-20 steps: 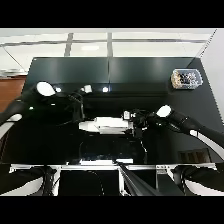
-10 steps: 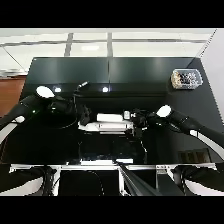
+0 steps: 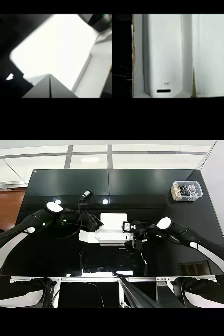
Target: Fold the box and place the chain.
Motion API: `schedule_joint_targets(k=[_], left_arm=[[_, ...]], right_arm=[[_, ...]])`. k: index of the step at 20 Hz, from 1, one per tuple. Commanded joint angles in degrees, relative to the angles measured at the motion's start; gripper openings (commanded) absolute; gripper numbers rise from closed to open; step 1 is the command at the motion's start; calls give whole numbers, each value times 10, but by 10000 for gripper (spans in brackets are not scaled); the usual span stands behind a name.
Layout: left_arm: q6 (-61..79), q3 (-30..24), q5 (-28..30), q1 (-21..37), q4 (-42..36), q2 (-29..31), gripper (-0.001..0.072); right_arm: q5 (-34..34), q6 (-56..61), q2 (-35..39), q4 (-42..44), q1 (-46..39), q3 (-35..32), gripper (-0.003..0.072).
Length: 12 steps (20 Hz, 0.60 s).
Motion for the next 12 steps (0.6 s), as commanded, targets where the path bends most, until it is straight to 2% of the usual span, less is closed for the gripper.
schedule_joint_targets(k=[1, 3, 5, 8, 10, 12], left_arm=[[-52, 0, 3, -23, 50, -32, 24], [-53, 0, 7, -20, 56, -16, 23], [-53, 1, 8, -3, 58, 29, 23], [-56, -11, -42, 41, 75, 113, 24], [-46, -46, -74, 66, 72, 165, 24], [36, -96, -90, 73, 55, 192, 27]], right_arm=[[-6, 4, 0, 2, 0, 0, 178], [-9, 6, 0, 3, 0, 0, 178], [-9, 6, 0, 3, 0, 0, 178], [-9, 6, 0, 3, 0, 0, 178], [-9, 6, 0, 3, 0, 0, 178], [-9, 6, 0, 3, 0, 0, 177]])
